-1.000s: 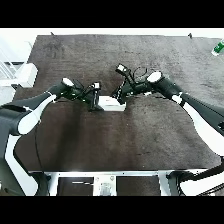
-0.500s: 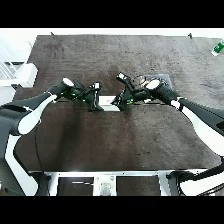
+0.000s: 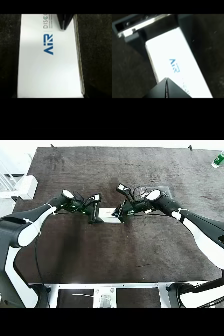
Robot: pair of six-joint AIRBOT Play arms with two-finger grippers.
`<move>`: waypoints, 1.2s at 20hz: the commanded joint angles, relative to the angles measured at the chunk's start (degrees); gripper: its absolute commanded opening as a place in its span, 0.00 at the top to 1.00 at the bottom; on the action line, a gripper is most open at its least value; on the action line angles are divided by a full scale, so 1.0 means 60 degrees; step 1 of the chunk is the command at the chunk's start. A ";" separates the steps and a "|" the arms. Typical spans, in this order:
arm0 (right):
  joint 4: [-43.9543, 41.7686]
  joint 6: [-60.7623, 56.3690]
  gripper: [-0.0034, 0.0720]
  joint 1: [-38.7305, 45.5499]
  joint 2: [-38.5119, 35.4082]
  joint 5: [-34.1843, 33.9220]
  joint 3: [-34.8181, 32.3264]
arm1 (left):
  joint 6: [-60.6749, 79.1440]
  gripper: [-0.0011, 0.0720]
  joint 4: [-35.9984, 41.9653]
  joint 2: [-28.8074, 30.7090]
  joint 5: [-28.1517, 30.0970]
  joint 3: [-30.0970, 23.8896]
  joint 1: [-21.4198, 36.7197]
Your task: Fold the box and place the chain.
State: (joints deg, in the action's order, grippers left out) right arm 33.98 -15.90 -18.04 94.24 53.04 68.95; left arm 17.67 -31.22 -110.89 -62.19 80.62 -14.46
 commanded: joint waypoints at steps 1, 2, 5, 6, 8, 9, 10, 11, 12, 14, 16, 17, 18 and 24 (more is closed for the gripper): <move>-0.0404 0.0000 0.94 0.0000 -0.0175 -0.0131 0.0018 | 0.0026 0.26 -0.0018 0.0007 0.0007 0.0004 -0.0004; -0.0736 0.0098 0.94 0.0000 -0.0361 -0.0131 0.0018 | 0.0026 0.26 -0.0018 0.0007 0.0007 0.0004 -0.0004; -0.1413 0.0157 0.94 0.0000 -0.1679 -0.0353 -0.0025 | 0.0029 0.26 -0.0007 0.0007 0.0011 0.0004 -0.0004; -0.1406 -0.0109 0.94 0.0011 -0.2244 -0.0586 -0.0138 | 0.0040 0.26 -0.0004 0.0007 0.0011 0.0004 -0.0004; -0.1333 -0.0656 0.94 0.0117 -0.3512 -0.1257 -0.0681 | 0.0044 0.26 -0.0004 0.0007 0.0007 0.0004 -0.0004; -0.1300 -0.0903 0.94 0.0208 -0.4142 -0.1563 -0.1075 | 0.0044 0.26 -0.0004 0.0007 0.0011 0.0007 -0.0004; -0.1304 -0.1075 0.94 0.0310 -0.4838 -0.1880 -0.1599 | 0.0047 0.26 -0.0004 0.0007 0.0011 0.0004 -0.0004; -0.1308 -0.1078 0.94 0.0382 -0.5468 -0.2189 -0.2138 | 0.0044 0.26 -0.0004 0.0007 0.0011 0.0004 -0.0004; -0.1308 -0.1082 0.94 0.0463 -0.6138 -0.2626 -0.2761 | 0.0044 0.26 -0.0004 0.0007 0.0011 0.0007 -0.0004; -0.1308 -0.1209 0.94 0.0572 -0.7362 -0.3639 -0.4000 | 0.0044 0.26 0.0029 0.0007 -0.0007 0.0004 -0.0007; -0.1311 -0.1290 0.94 0.0663 -0.8382 -0.4605 -0.5144 | 0.0044 0.26 0.0051 0.0007 0.0000 0.0004 -0.0004; -0.1319 -0.1286 0.94 0.0718 -0.8750 -0.4819 -0.5599 | 0.0044 0.26 0.0055 0.0007 0.0004 0.0004 -0.0004; -0.1319 -0.1286 0.94 0.0765 -0.9034 -0.4914 -0.5992 | 0.0044 0.26 0.0055 0.0007 0.0007 0.0007 -0.0004; -0.1341 -0.1286 0.94 0.0834 -0.9264 -0.4914 -0.6725 | -0.0583 0.96 0.0270 0.0215 0.0062 0.0011 0.0138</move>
State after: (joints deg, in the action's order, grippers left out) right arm 26.00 -23.44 -13.37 39.94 24.75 30.76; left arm 17.23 -30.35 -110.41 -61.67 80.64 -14.26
